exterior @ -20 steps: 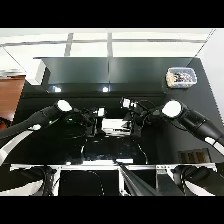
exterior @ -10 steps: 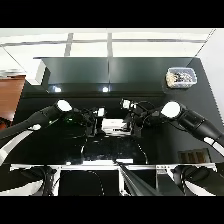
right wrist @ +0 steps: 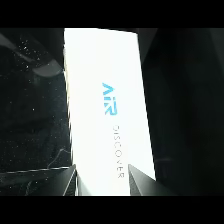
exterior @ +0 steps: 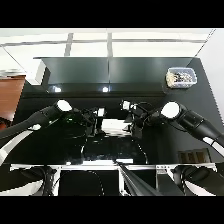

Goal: Fold the box and place the chain.

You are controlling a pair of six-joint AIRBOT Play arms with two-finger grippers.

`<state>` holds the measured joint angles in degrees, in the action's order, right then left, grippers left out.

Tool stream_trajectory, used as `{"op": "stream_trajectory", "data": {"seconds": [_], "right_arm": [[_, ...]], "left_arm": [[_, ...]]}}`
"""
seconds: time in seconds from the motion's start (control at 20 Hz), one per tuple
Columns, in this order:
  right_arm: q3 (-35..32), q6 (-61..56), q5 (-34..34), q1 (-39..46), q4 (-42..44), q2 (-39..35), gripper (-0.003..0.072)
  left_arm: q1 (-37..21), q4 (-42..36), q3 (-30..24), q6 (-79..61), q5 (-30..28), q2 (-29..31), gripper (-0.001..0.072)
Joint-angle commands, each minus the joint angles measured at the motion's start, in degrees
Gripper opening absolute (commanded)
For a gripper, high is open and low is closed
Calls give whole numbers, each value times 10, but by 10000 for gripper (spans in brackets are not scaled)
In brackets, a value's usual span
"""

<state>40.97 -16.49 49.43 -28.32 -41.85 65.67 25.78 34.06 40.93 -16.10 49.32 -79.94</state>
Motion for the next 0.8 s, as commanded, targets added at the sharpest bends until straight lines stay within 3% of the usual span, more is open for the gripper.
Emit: {"op": "stream_trajectory", "data": {"seconds": [0.0,0.5,0.65,0.7,0.75], "right_arm": [[0,-7,0,0,4,0,376],[-17,-78,10,5,12,-1,375],[5,-259,84,38,13,-36,374],[4,-345,106,50,13,-44,332],[4,-413,135,57,13,-44,20]], "left_arm": [[0,0,0,0,0,0,485],[0,0,0,0,0,0,485],[0,0,0,0,0,0,485],[0,0,0,0,0,0,485],[0,0,0,0,0,0,485]]}}
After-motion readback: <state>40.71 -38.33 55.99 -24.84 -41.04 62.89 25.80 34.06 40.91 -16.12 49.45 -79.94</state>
